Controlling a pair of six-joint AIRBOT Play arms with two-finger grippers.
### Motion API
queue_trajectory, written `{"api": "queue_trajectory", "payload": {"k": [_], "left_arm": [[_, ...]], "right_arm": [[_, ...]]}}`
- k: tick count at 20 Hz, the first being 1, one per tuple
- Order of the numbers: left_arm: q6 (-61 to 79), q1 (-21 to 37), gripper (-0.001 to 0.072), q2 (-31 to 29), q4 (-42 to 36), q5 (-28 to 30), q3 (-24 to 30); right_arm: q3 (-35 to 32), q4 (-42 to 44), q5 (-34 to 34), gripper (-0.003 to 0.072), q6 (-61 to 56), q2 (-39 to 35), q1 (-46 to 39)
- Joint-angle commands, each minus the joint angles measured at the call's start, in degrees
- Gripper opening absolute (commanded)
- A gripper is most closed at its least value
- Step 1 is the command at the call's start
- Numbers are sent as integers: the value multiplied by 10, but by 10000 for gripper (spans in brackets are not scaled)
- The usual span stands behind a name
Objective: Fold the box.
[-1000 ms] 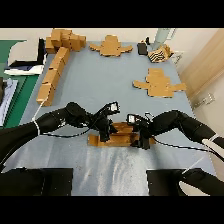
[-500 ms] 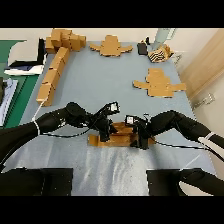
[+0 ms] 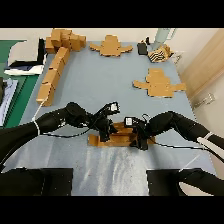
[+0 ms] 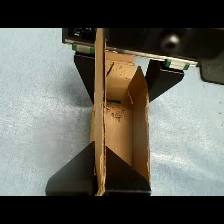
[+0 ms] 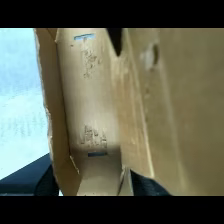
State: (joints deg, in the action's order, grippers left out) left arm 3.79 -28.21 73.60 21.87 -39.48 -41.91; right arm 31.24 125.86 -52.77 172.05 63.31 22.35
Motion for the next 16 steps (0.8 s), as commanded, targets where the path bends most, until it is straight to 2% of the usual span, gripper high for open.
{"api": "queue_trajectory", "payload": {"k": [1,16], "left_arm": [[0,0,15,0,0,0,0],[0,0,15,0,0,0,0]], "right_arm": [[-3,-3,11,550,0,2,13],[-4,-20,12,550,0,20,11]]}}
